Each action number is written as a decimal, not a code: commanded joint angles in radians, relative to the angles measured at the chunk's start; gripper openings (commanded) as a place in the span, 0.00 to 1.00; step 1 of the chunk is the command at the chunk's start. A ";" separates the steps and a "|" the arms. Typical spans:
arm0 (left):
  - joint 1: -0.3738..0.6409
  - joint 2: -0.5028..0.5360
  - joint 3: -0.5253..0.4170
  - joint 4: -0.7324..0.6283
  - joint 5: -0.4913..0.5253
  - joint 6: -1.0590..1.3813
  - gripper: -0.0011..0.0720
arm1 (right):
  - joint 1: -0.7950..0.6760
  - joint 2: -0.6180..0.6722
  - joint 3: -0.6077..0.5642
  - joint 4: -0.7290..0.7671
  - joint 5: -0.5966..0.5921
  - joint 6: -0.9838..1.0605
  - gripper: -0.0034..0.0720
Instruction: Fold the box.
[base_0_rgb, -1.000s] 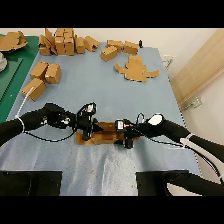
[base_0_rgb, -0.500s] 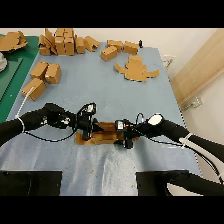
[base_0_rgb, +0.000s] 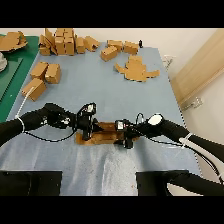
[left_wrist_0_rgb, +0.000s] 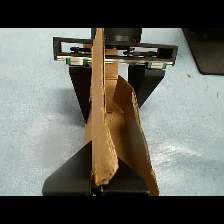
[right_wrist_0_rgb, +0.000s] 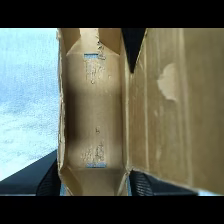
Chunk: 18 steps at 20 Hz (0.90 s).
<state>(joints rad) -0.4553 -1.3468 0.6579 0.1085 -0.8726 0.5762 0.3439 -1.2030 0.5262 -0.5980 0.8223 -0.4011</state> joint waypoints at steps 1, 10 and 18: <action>0.000 0.000 0.000 0.000 0.000 0.000 0.03 | 0.001 -0.001 0.000 0.000 0.000 0.000 0.72; 0.000 0.000 0.000 -0.005 -0.005 0.000 0.03 | 0.001 -0.001 0.000 0.000 0.000 0.000 0.72; 0.000 0.000 0.000 -0.004 0.030 -0.001 0.03 | 0.001 -0.001 0.000 0.000 0.000 0.000 0.72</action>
<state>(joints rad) -0.4553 -1.3468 0.6579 0.1040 -0.8619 0.5762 0.3439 -1.2030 0.5262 -0.5987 0.8223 -0.4011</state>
